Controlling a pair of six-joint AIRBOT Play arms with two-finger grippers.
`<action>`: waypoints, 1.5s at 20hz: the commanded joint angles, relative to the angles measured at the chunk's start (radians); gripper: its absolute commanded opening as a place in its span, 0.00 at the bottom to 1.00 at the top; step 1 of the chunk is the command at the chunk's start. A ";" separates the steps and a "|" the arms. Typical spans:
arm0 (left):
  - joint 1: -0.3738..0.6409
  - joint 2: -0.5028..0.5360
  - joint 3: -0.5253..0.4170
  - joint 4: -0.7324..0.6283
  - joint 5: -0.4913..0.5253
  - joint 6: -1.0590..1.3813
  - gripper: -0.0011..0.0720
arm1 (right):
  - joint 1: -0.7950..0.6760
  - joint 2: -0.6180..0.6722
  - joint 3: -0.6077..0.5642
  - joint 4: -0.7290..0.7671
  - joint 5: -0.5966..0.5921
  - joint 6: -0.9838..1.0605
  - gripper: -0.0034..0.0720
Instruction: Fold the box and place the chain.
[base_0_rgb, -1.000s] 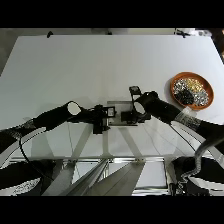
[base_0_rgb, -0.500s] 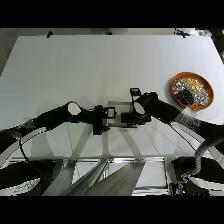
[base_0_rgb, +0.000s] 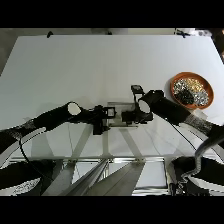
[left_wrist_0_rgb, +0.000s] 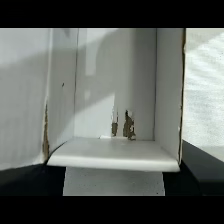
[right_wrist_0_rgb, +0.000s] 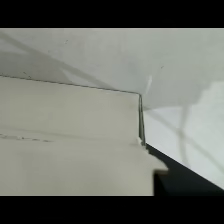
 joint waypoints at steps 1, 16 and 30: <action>0.000 0.001 0.000 0.001 -0.002 0.002 0.30 | -0.005 0.010 0.000 -0.024 0.035 -0.006 0.57; 0.000 0.001 0.000 0.001 -0.002 0.002 0.30 | 0.015 -0.020 0.000 -0.035 0.065 -0.005 0.09; 0.000 0.001 0.000 0.001 -0.002 0.002 0.30 | 0.026 -0.028 -0.003 -0.037 0.045 0.022 0.06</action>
